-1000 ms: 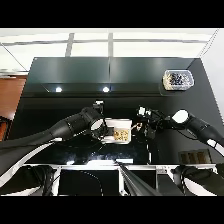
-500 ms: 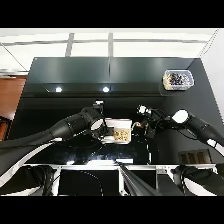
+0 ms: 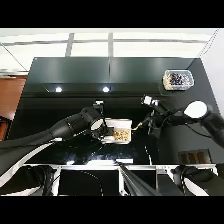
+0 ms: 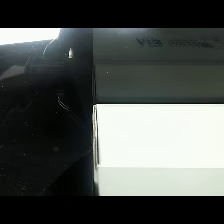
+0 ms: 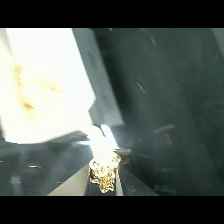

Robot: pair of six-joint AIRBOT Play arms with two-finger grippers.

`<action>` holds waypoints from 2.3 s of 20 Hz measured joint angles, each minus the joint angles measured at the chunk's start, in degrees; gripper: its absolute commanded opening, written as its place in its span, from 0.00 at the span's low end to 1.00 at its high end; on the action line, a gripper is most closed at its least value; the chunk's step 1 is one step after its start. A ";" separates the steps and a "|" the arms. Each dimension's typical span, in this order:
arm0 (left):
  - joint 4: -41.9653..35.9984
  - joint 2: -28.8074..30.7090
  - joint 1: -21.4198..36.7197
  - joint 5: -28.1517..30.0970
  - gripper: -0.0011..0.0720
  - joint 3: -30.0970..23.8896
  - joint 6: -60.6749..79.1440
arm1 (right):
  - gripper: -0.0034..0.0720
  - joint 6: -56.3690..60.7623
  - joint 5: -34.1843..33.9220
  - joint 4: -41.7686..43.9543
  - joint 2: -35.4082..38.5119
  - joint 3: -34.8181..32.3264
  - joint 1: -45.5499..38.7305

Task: Fold the box and place the chain.

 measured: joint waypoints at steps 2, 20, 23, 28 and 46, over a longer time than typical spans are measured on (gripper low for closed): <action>0.00 0.00 0.00 0.00 0.06 0.00 0.00 | 0.12 5.95 6.71 0.68 3.23 4.07 0.00; 0.00 0.00 0.00 0.13 0.06 0.00 0.00 | 0.57 36.70 -4.13 8.85 4.13 3.30 14.25; 0.00 0.00 0.13 0.13 0.06 0.00 -0.42 | 0.57 37.83 -3.13 8.26 4.52 3.52 12.44; 0.02 0.61 0.35 0.46 0.20 0.00 -3.91 | 0.57 38.38 2.89 8.11 7.15 5.57 5.88; -15.47 25.42 21.03 -9.88 0.70 -6.91 58.05 | 0.57 39.47 5.22 8.15 8.55 6.10 2.86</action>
